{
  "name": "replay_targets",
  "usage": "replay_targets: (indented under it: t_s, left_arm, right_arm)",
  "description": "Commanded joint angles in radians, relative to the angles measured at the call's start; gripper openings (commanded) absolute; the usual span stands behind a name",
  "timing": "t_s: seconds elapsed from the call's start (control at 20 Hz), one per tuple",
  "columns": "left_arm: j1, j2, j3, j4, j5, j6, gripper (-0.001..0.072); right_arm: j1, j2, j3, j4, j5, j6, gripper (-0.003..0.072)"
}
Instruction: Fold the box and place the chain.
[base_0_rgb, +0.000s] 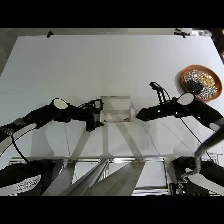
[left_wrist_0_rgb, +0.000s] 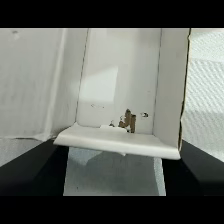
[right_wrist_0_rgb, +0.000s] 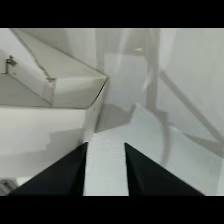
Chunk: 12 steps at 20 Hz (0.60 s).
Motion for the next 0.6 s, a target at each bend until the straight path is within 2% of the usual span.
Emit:
replay_targets:
  t_s: [0.0, 0.35, 0.4, 0.5, 0.55]
  left_arm:
    - [0.000, 0.000, 0.000, 0.000, 0.000, 0.000, 0.0252]
    - [0.000, 0.000, 0.000, 0.000, 0.000, 0.000, 0.0252]
    - [0.000, 0.000, 0.000, 0.000, 0.000, 0.000, 0.0252]
    - [0.000, 0.000, 0.000, 0.000, 0.000, 0.000, 0.0252]
    - [0.000, 0.000, 0.000, 0.000, 0.000, 0.000, 0.0252]
  right_arm:
    - [0.032, 0.005, 0.008, 0.067, 0.009, -0.024, 0.0322]
    - [0.036, 0.037, 0.028, 0.075, 0.018, -0.019, 0.0323]
    - [0.042, 0.037, 0.028, 0.071, 0.019, -0.019, 0.0364]
    - [0.068, 0.033, 0.028, 0.060, 0.003, -0.002, 0.0528]
    - [0.084, 0.027, 0.028, 0.060, -0.018, 0.008, 0.0557]
